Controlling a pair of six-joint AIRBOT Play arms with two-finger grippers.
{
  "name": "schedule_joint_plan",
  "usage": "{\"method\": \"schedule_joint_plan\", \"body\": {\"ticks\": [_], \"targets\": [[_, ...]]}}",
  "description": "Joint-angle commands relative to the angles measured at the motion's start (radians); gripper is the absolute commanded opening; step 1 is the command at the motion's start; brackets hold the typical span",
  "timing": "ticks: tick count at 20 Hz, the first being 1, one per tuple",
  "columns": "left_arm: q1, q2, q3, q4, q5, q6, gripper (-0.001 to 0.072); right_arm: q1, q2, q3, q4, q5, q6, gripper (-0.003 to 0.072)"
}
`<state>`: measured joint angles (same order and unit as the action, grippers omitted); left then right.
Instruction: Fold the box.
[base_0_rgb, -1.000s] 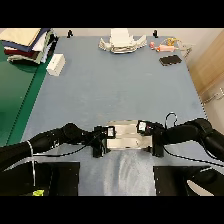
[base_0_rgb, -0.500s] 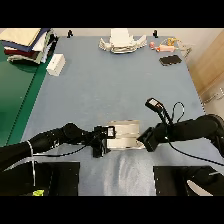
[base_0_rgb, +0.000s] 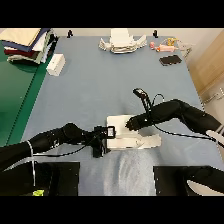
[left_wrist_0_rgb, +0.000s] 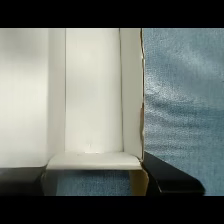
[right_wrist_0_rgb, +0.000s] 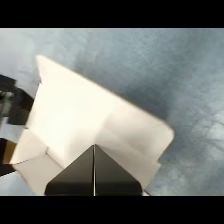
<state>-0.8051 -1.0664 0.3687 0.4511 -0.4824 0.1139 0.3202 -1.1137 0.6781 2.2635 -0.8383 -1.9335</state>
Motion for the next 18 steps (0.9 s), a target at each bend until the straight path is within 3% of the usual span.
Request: {"method": "schedule_joint_plan", "body": {"ticks": [1,10,14,18], "targets": [[0.001,0.001,0.0,0.0,0.001,0.002,0.0444,0.0,-0.121,0.021,-0.014,-0.014,-0.031,0.0002],[0.001,0.001,0.0,0.0,0.001,0.002,0.0444,-0.002,-0.055,0.023,-0.015,-0.022,-0.061,0.0002],[0.001,0.001,0.0,0.0,0.001,0.002,0.0444,-0.002,0.13,0.023,-0.104,-0.11,-0.085,0.0001],[0.001,0.001,0.0,0.0,0.001,0.002,0.0444,-0.002,0.375,-0.063,-0.14,-0.299,-0.303,0.0003]]}}
